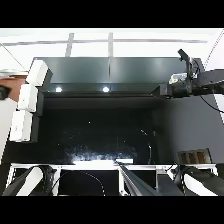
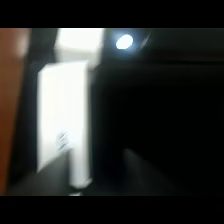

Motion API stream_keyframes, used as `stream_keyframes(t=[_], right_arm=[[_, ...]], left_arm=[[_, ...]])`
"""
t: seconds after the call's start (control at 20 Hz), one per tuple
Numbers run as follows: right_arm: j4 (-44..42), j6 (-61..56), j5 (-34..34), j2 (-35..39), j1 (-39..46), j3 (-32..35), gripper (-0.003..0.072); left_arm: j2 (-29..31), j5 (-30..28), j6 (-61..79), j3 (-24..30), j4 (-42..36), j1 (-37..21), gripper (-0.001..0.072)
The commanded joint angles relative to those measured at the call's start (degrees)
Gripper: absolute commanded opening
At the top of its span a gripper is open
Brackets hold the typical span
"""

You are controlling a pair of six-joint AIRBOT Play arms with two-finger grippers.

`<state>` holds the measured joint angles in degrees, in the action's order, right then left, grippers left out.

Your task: Fold the box and place the chain.

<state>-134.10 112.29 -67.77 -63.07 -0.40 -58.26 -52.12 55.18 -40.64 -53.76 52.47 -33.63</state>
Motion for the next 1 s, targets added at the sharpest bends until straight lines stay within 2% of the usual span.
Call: stream_keyframes(t=[0.0, 0.1, 0.15, 0.25, 0.35, 0.45, 0.5, 0.65, 0.95], right_arm=[[14.7, -7.9, -0.1, 5.5, -0.6, -0.5, 0.0024], [32.7, -18.6, 3.0, 12.9, -3.5, 2.4, 0.0025], [40.2, -26.0, 6.5, 17.3, -5.4, 6.6, 0.0025], [47.1, -36.5, 13.7, 24.3, -8.3, 17.4, 0.0026], [46.8, -41.9, 18.4, 27.4, -9.3, 26.1, 0.0025], [46.7, -42.0, 18.9, 27.5, -9.5, 28.8, 0.0024], [46.7, -42.0, 18.2, 27.5, -9.5, 28.8, 0.0024], [46.7, -42.0, 18.5, 27.5, -9.5, 28.8, 0.0024], [46.7, -42.0, 18.5, 27.5, -9.5, 28.8, 0.0025]], left_arm=[[1.2, 4.0, -0.9, -5.4, -8.2, 12.2, 0.0022], [2.3, 4.1, -6.5, -4.5, -6.0, 22.2, 0.0020], [3.4, 2.1, -10.9, -2.3, -4.2, 27.2, 0.0020], [6.4, -2.8, -14.7, 4.7, 1.3, 35.3, 0.0020], [10.5, -7.0, -20.4, 13.4, 3.6, 39.5, 0.0021], [14.5, -10.2, -23.5, 20.3, 3.6, 40.5, 0.0022], [16.0, -10.6, -23.5, 22.1, 3.8, 40.3, 0.0023], [17.9, -10.2, -23.5, 22.8, 3.9, 40.0, 0.0025], [17.9, -10.2, -23.5, 22.8, 3.9, 40.0, 0.0026]])
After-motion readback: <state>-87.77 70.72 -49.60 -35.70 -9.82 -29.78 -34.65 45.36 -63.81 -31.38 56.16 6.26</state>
